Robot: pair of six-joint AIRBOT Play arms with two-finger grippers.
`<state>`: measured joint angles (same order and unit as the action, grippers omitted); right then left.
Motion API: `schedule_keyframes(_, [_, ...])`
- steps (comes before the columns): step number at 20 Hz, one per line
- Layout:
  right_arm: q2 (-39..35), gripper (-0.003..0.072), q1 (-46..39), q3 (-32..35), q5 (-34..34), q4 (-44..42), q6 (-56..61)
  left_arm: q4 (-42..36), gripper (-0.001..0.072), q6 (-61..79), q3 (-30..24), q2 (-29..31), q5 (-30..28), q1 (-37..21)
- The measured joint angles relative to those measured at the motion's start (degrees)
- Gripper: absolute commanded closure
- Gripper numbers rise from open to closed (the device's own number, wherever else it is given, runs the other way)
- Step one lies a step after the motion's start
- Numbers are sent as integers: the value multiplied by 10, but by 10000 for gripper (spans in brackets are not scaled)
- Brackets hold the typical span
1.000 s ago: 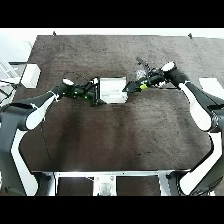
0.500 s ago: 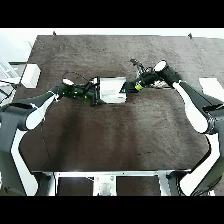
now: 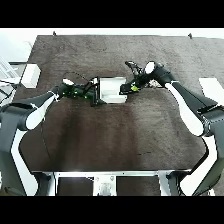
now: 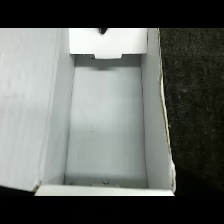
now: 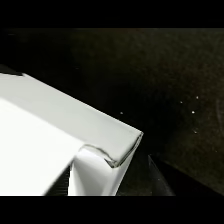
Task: Fold the box and place the chain.
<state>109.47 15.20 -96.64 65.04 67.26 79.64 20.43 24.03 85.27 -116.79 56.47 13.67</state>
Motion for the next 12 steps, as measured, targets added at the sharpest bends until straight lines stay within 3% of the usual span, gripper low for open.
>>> schedule_keyframes(12, [22, 149, 82, -61, 37, 205, 179, 0, 420, 0, 0, 0, 0, 0])
